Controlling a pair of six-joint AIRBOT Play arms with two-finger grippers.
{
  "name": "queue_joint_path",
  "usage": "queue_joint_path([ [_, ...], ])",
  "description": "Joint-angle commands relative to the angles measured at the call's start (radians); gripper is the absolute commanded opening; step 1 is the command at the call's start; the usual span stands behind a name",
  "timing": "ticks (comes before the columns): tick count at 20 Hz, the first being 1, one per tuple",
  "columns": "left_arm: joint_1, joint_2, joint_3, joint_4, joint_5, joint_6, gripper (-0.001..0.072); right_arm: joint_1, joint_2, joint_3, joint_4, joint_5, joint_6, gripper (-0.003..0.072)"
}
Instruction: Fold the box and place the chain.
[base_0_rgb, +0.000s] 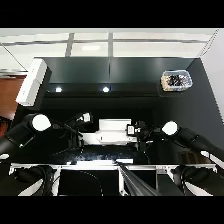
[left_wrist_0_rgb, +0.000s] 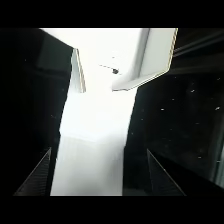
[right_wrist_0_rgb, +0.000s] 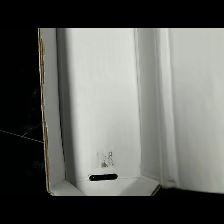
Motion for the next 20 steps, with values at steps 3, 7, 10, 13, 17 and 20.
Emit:
queue_joint_path([
  [3,-0.087,-0.035,-0.021,-0.050,0.179,0.142,0.0708,0.001,0.000,0.001,0.000,0.000,0.000,0.0442],
  [7,-0.134,-0.062,-0.021,-0.216,0.226,0.142,0.0665,0.001,0.000,0.001,0.000,0.000,0.000,0.0443],
  [10,-0.167,-0.099,-0.021,-0.223,0.217,0.142,0.0390,0.001,0.000,0.001,0.000,0.000,0.000,0.0442],
  [13,-0.169,-0.104,-0.021,-0.223,0.220,0.142,0.0327,0.001,0.000,0.001,0.000,0.000,0.000,0.0442],
  [17,-0.170,-0.104,-0.021,-0.228,0.234,0.142,0.0326,0.001,0.000,0.001,0.000,0.000,0.000,0.0442],
  [20,-0.171,-0.109,-0.021,-0.288,0.258,0.142,0.0258,0.001,0.000,0.001,0.000,0.000,0.000,0.0442],
])
